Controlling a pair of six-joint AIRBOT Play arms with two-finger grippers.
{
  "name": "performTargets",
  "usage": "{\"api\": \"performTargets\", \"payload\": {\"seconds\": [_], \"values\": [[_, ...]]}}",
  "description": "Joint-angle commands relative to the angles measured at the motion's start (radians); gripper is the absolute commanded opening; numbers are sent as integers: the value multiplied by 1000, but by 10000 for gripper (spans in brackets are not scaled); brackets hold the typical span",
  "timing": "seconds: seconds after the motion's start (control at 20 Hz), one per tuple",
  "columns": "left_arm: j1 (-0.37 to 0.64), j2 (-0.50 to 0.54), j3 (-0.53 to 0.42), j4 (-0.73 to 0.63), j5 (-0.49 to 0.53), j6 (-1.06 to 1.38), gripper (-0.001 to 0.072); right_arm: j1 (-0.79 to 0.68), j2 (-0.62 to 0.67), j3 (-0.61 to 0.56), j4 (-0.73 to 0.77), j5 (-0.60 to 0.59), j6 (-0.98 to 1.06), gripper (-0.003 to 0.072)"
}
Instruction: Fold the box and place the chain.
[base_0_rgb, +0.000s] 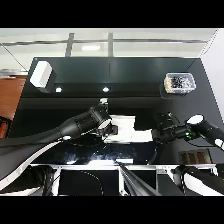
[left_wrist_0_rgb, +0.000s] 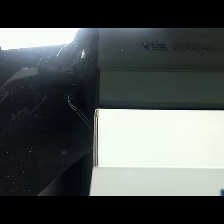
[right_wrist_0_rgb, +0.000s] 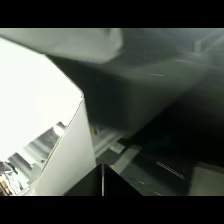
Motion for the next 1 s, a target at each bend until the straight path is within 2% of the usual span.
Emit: {"api": "performTargets", "payload": {"seconds": [0.0, 0.05, 0.1, 0.15, 0.35, 0.5, 0.75, 0.95], "values": [[0, 0, 0, 0, 0, 0, 26, 50, -6, 11, 88, -3, -50, 50], [0, 0, 0, 0, 0, 0, 26, 50, -6, 27, 81, -4, -53, 188], [0, 0, 0, 0, 0, 0, 26, 50, -6, 48, 71, -1, -57, 366], [0, 0, 0, 0, 0, 0, 26, 50, -6, 67, 72, 9, -60, 464], [0, 0, 0, 0, 0, 0, 26, 51, -6, 107, 87, 74, -77, 464], [0, 0, 0, 0, 0, 0, 26, 86, -6, 108, 117, 79, -76, 464], [0, 0, 0, 1, 0, 0, 26, 200, -6, 146, 135, -29, -37, 464], [0, 0, 0, 1, 0, 0, 26, 294, -6, 188, 50, -138, 143, 462]]}}
